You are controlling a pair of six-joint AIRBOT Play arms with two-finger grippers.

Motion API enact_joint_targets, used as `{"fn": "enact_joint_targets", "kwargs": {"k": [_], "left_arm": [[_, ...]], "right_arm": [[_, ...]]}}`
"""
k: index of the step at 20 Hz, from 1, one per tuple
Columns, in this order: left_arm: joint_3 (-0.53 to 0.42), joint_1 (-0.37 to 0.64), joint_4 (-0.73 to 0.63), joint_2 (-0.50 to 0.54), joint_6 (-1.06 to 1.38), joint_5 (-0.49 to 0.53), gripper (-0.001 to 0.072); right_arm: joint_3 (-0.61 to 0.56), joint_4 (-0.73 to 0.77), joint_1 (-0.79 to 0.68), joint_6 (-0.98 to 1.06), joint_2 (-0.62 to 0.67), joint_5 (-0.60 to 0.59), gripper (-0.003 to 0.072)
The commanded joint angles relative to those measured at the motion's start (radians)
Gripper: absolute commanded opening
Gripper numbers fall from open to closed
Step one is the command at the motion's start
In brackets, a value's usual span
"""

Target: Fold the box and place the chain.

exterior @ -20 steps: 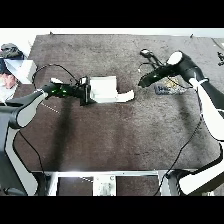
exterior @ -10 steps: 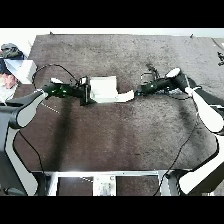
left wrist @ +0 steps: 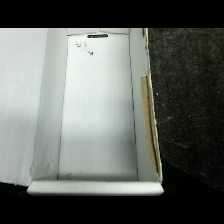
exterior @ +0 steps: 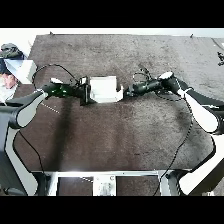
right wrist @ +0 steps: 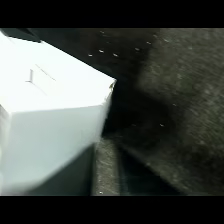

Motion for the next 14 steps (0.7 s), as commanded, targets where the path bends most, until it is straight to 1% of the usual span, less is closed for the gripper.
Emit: {"fn": "enact_joint_targets", "kwargs": {"k": [1,2,3,4,7,9,10,11,12,14], "left_arm": [[0.000,0.000,0.000,0.000,0.000,0.000,0.0205],[0.000,0.000,0.000,0.000,0.000,0.000,0.0205],[0.000,0.000,0.000,0.000,0.000,0.000,0.0205],[0.000,0.000,0.000,0.000,0.000,0.000,0.0205],[0.000,0.000,0.000,0.000,0.000,0.000,0.0205],[0.000,0.000,0.000,0.000,0.000,0.000,0.0205],[0.000,0.000,0.000,0.000,0.000,0.000,0.0205],[0.000,0.000,0.000,0.000,0.000,0.000,0.0205],[0.000,0.000,0.000,0.000,0.000,0.000,0.0205],[0.000,0.000,0.000,0.000,0.000,0.000,0.0205]], "right_arm": [[0.001,0.039,0.009,-0.014,0.014,0.016,0.0239],[0.001,0.035,0.017,-0.014,0.014,0.016,0.0241],[0.001,0.035,0.027,-0.014,0.014,0.015,0.0362],[0.008,0.027,0.043,-0.014,0.014,0.015,0.0557],[0.060,-0.083,0.098,0.014,0.014,-0.023,0.0561],[0.098,-0.129,0.121,0.049,0.014,-0.040,0.0557],[0.116,-0.154,0.129,0.077,0.014,-0.042,0.0533],[0.132,-0.178,0.138,0.103,0.014,-0.040,0.0532],[0.145,-0.197,0.146,0.119,0.014,-0.037,0.0469],[0.162,-0.239,0.168,0.150,0.014,-0.040,0.0465]]}}
